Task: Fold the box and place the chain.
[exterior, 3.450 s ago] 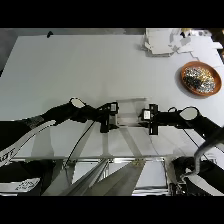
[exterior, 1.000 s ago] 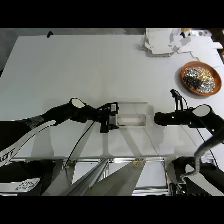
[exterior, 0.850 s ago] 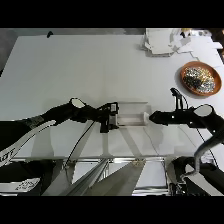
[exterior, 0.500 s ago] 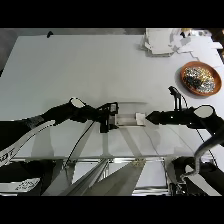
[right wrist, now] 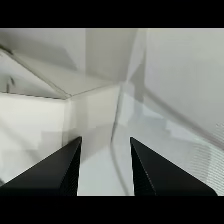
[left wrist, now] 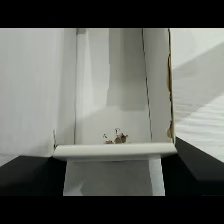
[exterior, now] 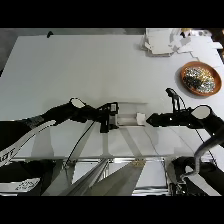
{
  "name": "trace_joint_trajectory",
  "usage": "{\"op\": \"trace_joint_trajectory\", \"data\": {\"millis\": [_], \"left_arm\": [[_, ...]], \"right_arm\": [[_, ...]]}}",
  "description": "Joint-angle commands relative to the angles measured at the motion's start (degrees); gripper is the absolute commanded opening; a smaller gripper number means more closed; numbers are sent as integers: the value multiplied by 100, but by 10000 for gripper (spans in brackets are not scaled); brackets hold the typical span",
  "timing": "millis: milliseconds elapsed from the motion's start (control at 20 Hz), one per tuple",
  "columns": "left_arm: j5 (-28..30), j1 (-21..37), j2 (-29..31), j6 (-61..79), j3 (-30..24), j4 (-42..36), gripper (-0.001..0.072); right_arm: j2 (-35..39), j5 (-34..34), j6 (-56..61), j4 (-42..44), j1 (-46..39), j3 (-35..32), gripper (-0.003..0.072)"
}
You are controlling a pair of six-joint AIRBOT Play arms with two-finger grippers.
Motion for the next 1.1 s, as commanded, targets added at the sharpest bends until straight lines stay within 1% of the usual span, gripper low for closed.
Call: {"op": "trace_joint_trajectory", "data": {"millis": [0,200,250,300,400,450,550,600,650,700,900,950,1050], "left_arm": [[-7,0,-2,7,-2,13,152],[-7,0,-2,7,-2,15,152],[-4,0,-2,7,-2,13,152],[-7,0,-2,7,-2,13,152],[-4,0,-2,7,-2,13,152],[-7,0,-2,7,-2,13,152],[-7,0,-2,7,-2,13,152],[-7,0,-2,7,-2,13,152],[-4,0,-2,7,-2,13,152],[-7,0,-2,7,-2,13,152],[-7,0,-2,7,-2,13,152],[-7,0,-2,7,-2,13,152],[-4,0,-2,7,-2,13,152]], "right_arm": [[17,-22,293,-393,4,68,354],[216,114,293,-431,4,238,354],[278,127,306,-481,4,258,351],[345,125,413,-590,4,260,331],[446,140,588,-802,4,264,332],[472,164,588,-772,4,264,334],[483,177,584,-525,7,264,342],[483,162,564,-378,37,264,378],[483,101,564,-310,140,264,429],[483,-24,564,-308,299,264,458],[365,-671,734,-343,992,264,462],[256,-763,855,-428,1093,264,463],[81,-949,1213,-898,1270,264,475]]}}
